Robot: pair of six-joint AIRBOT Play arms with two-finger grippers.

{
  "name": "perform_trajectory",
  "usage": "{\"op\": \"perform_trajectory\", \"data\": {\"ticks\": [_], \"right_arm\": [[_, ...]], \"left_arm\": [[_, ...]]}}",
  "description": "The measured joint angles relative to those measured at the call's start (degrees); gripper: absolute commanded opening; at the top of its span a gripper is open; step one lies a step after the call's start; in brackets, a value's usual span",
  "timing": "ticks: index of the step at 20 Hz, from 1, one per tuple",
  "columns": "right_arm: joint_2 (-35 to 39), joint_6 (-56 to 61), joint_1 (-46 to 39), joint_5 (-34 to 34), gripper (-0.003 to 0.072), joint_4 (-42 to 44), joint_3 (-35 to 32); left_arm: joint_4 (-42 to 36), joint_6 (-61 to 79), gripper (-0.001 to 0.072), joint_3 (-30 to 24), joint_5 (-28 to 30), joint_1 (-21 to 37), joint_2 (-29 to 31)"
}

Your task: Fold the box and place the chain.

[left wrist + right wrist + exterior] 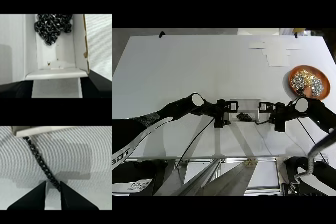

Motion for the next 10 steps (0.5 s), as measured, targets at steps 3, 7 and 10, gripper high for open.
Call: {"op": "perform_trajectory", "data": {"ticks": [3,7,10], "right_arm": [[-1.36,-0.07,0.0,-0.22,0.0075,0.04,0.09],[-1.84,-0.09,0.0,0.81,0.0019,-0.13,-0.02],[1.25,-0.07,0.09,4.74,0.0019,-0.59,-0.28]], "left_arm": [[0.0,0.0,0.0062,0.0,0.0,-0.02,0.0],[0.0,0.0,0.0062,0.0,0.02,-0.02,0.0],[0.0,0.0,0.0062,0.0,0.02,-0.02,0.0]]}}
